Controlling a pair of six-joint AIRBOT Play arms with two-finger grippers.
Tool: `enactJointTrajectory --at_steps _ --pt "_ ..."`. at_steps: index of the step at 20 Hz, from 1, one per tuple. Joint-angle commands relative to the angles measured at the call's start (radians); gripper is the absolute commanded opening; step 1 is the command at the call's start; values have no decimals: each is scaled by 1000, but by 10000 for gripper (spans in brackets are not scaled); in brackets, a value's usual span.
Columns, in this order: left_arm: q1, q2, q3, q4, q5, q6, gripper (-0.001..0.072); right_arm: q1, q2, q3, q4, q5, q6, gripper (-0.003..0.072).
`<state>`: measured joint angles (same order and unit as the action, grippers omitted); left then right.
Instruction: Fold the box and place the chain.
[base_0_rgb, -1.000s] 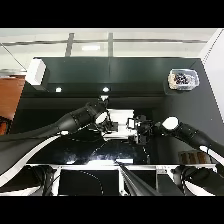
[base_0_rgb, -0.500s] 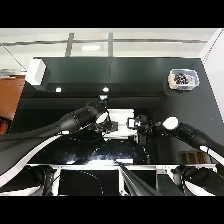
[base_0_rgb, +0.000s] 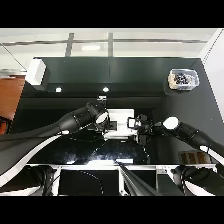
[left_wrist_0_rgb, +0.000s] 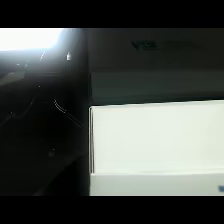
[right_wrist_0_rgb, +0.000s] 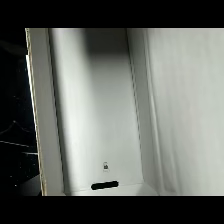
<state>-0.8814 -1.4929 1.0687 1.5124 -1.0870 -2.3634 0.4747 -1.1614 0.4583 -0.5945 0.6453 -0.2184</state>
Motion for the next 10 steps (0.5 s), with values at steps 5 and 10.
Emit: enactJointTrajectory --at_steps 5,10 --pt "-1 0 1 -2 4 2 27 0 -1 0 0 1 -2 444" --pt "-1 0 2 -6 0 2 344 0 -1 0 0 1 -2 444"
